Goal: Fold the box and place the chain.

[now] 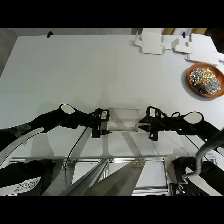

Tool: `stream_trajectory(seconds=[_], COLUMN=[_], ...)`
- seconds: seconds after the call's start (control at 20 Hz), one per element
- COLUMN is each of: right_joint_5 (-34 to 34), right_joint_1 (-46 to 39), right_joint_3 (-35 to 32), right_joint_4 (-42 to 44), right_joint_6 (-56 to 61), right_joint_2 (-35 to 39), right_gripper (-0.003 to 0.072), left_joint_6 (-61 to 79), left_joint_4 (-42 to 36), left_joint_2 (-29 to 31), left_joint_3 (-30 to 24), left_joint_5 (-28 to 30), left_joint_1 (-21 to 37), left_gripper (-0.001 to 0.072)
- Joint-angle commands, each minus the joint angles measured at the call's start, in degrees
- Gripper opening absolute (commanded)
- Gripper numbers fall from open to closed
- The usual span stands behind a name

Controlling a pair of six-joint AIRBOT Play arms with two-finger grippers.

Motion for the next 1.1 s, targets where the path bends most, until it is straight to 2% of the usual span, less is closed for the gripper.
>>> stream_trajectory(seconds=[0.0,0.2,0.4,0.5,0.55,0.7,0.8,1.05], right_joint_5=[2.5,2.2,-5.6,-6.3,-5.9,-3.0,0.0,4.2], right_joint_1=[-4.9,-8.4,-12.7,-14.3,-14.5,-14.5,-14.5,-13.2], right_joint_3=[0.0,1.0,1.2,1.2,1.2,1.2,1.2,1.0], right_joint_4=[-6.6,-4.6,-7.9,-8.1,-9.4,-21.2,-24.4,-20.1], right_joint_6=[16.7,33.2,56.4,64.6,67.8,80.2,82.7,80.3], right_joint_2=[7.3,10.9,10.2,8.8,8.2,5.8,3.3,0.2], right_gripper=[0.003,0.002,0.0019,0.0019,0.0019,0.0019,0.0019,0.0019], left_joint_6=[-0.1,-0.1,-0.1,-0.1,-0.1,-0.1,-0.1,-0.1], left_joint_4=[0.0,0.0,0.0,0.0,0.0,0.0,0.0,0.0], left_joint_2=[0.0,0.0,0.0,0.0,0.0,0.0,0.0,0.0], left_joint_3=[0.0,0.0,0.0,0.0,0.0,0.0,0.0,0.0], left_joint_5=[0.0,0.0,0.0,0.0,0.0,0.0,0.0,0.0], left_joint_1=[0.0,0.0,0.0,0.0,0.0,0.0,0.0,0.0], left_gripper=[0.0255,0.0255,0.0255,0.0255,0.0255,0.0255,0.0255,0.0255])
